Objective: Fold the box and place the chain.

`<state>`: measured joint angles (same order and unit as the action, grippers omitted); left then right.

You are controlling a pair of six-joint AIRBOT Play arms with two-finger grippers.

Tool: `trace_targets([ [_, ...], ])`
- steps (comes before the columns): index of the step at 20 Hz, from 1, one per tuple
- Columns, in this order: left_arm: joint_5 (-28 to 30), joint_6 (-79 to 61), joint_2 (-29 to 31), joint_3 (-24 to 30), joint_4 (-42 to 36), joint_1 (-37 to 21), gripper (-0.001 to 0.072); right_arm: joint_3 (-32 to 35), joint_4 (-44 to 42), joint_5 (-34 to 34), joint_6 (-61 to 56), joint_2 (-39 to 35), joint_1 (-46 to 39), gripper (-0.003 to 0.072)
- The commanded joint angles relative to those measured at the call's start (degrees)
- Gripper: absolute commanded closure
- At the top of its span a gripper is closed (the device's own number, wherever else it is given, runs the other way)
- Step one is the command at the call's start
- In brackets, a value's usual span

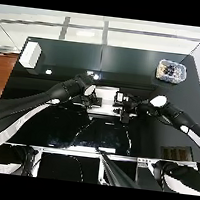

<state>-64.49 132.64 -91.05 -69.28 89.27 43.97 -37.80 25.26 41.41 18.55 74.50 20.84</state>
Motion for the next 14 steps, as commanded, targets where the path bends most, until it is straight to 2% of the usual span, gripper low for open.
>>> trace_targets([
  [1, -0.1, 0.1, 0.0, -0.1, 0.2, 0.0, 0.0685, 0.0, -1.7, -0.3, 1.8, 1.1, 0.1, 0.043],
  [6, -0.1, 0.1, 0.0, -0.1, 0.2, 0.0, 0.0684, 0.0, -1.6, -0.4, 1.6, 1.2, 0.1, 0.0431],
  [8, -0.1, 0.1, 0.0, -0.1, 0.2, 0.0, 0.0685, 0.0, -1.4, -0.3, 1.6, 1.2, 0.1, 0.0519],
  [10, -0.1, 0.1, 0.0, -0.1, 0.2, 0.0, 0.0685, 0.0, -1.4, -0.3, 1.4, 1.2, 0.1, 0.0519],
  [11, -0.1, 0.1, 0.0, -0.1, 0.2, 0.0, 0.0685, 0.0, -1.5, -0.4, 1.1, 1.2, 0.1, 0.0499],
  [12, -0.1, 0.1, 0.0, -0.1, 0.2, 0.0, 0.0685, 0.0, -1.5, -0.8, 0.1, 1.2, 0.1, 0.026],
  [13, -0.1, 0.1, 0.0, -0.1, 0.2, 0.0, 0.0685, 0.0, -1.2, -0.5, 0.0, 1.2, 0.1, 0.0288],
  [14, -0.1, 0.0, 0.0, -0.1, 0.2, 0.0, 0.0685, 0.0, -1.0, -0.5, -0.5, 1.2, 0.1, 0.0452],
])
